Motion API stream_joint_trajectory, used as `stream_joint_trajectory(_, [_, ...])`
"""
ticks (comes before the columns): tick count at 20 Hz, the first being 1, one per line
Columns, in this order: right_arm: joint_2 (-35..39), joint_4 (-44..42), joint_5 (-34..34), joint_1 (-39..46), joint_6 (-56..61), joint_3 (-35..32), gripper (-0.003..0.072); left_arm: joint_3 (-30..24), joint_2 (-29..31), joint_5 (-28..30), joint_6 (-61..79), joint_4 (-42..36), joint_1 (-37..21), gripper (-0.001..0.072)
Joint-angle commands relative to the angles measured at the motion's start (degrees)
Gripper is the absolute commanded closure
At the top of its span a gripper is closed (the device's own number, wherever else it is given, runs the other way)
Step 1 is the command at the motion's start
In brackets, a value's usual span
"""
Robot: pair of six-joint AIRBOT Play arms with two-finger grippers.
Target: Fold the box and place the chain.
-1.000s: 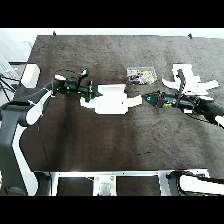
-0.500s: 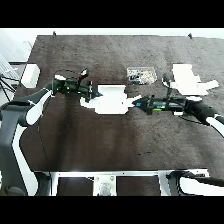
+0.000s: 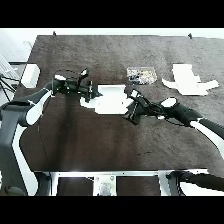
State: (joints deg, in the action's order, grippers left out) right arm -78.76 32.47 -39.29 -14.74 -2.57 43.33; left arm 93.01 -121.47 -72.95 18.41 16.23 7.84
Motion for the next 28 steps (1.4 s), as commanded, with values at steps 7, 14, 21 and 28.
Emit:
stream_joint_trajectory(7, [-0.35,3.8,13.29,-4.57,-7.19,0.07,0.0034,0.0,0.04,0.11,0.02,-0.04,-0.02,0.0689])
stream_joint_trajectory(14, [-2.4,3.32,16.87,-5.53,-9.73,0.11,0.0034,-0.02,0.04,0.11,0.02,-0.2,-0.02,0.0689])
stream_joint_trajectory(21, [-1.7,-2.91,19.34,-5.4,-9.7,3.19,0.0035,-0.02,0.04,0.11,0.0,-0.2,-0.02,0.0689])
stream_joint_trajectory(28, [-1.99,-2.95,17.99,-3.48,-10.64,5.11,0.0034,-0.02,0.04,0.09,0.02,-0.22,-0.02,0.0689])
